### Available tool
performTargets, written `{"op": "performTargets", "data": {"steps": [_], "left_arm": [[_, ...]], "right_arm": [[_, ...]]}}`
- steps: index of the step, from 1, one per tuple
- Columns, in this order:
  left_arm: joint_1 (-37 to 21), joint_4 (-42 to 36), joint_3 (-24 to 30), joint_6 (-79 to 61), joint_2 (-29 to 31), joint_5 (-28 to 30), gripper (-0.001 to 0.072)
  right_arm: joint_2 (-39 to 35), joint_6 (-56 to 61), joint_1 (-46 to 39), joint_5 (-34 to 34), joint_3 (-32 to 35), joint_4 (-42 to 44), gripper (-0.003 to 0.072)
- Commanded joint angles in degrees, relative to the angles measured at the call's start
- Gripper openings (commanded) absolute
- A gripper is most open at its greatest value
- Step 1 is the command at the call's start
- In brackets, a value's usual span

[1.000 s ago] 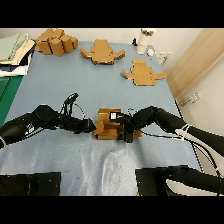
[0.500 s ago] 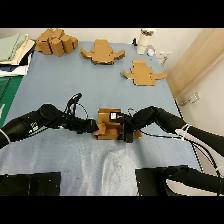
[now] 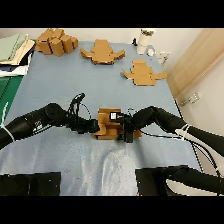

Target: Fold the box.

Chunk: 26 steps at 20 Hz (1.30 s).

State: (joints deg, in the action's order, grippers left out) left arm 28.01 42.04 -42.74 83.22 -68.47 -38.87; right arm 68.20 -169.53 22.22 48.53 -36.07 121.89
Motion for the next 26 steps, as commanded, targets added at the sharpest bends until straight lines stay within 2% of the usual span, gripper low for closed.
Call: {"op": "performTargets", "data": {"steps": [1, 6, 9, 11, 16, 21, 26], "left_arm": [[3.5, 18.6, -4.7, 19.7, -1.3, -4.2, 0.0398], [10.2, 24.9, -11.8, 29.4, -5.5, -6.4, 0.0397], [12.7, 31.0, -15.6, 36.3, -8.9, -12.4, 0.0397], [13.5, 34.3, -17.2, 39.8, -9.4, -13.8, 0.0398], [14.2, 36.3, -20.1, 44.2, -11.6, -16.7, 0.0398], [15.0, 37.8, -25.6, 44.5, -18.1, -22.6, 0.0397], [15.0, 39.0, -29.1, 44.6, -21.2, -22.7, 0.0397]], "right_arm": [[0.0, 0.0, 0.0, 0.0, 0.0, 0.0, 0.051], [0.0, 0.0, 0.0, 0.0, 0.0, 0.0, 0.051], [0.0, 0.0, 0.0, 0.0, 0.0, 0.0, 0.051], [0.0, 0.0, 0.0, 0.0, 0.0, 0.0, 0.051], [0.0, 0.0, 0.0, 0.0, 0.0, 0.0, 0.051], [0.0, 0.0, 0.0, 0.0, 0.0, 0.0, 0.051], [0.0, 0.0, 0.0, 0.0, 0.0, 0.0, 0.051]]}}
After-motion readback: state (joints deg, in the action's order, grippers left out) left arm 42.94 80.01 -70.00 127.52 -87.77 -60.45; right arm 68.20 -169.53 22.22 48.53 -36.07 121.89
